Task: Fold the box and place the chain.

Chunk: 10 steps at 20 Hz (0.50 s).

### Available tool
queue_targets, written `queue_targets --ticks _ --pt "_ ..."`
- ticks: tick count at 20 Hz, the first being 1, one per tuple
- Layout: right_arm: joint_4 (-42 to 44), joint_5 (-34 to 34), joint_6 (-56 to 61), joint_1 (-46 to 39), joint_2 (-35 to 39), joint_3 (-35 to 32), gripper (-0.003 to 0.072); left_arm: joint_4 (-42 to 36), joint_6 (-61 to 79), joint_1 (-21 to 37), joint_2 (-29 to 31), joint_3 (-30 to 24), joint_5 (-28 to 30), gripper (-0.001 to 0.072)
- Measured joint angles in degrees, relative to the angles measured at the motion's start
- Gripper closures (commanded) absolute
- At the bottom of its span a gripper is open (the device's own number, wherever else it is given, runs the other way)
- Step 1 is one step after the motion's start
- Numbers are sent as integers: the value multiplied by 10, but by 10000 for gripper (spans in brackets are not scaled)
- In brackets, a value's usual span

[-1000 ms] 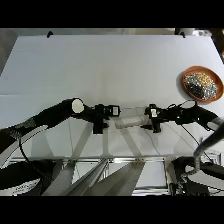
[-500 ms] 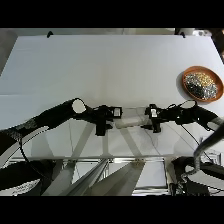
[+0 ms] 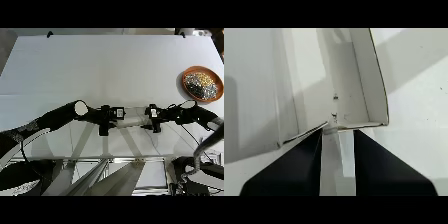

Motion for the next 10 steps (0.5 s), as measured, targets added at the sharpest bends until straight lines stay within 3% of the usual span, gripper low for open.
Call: queue_targets --ticks 1,10 --pt "0 0 0 0 0 0 229 -5 0 -3 0 0 9 627" --pt "0 0 0 0 0 0 229 -30 1 -37 -3 0 50 626"
